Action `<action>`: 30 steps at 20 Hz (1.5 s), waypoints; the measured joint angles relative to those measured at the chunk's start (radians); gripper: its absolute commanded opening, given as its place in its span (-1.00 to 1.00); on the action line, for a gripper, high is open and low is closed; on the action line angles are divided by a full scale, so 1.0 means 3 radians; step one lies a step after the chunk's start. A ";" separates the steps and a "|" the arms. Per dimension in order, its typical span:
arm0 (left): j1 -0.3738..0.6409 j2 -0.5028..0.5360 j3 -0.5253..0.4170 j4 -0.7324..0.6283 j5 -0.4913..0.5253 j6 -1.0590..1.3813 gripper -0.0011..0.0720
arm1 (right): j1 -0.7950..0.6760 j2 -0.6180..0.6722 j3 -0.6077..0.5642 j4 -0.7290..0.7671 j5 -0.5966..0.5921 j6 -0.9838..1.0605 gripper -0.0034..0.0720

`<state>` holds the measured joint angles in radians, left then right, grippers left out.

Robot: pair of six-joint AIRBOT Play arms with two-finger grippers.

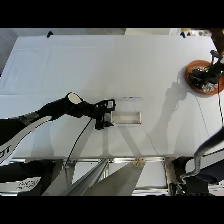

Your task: Fold the box and place the chain.

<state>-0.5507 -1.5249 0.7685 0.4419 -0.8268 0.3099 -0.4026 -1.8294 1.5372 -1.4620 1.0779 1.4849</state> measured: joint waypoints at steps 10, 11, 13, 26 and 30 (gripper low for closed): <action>0.0001 0.0000 0.0000 0.0000 0.0000 0.0000 -0.06 | 0.0001 0.0482 0.0000 -0.0024 0.0238 -0.0155 -0.86; 0.0001 0.0000 0.0000 0.0000 0.0000 0.0000 -0.06 | 0.0004 0.0604 0.0001 -0.0024 0.0292 -0.0192 -0.86; 0.0000 0.0000 0.0000 0.0000 0.0000 0.0000 -0.06 | 0.0005 0.0890 0.0000 -0.0009 0.0439 -0.0261 -0.86; 0.0000 0.0000 0.0000 0.0000 0.0000 0.0000 -0.06 | 0.0006 0.2747 0.0001 0.0453 0.1047 -0.0355 -0.86; 0.0000 0.0000 0.0000 0.0000 0.0000 0.0000 -0.06 | 0.0019 0.3007 0.0001 0.0847 0.1189 -0.0421 -0.86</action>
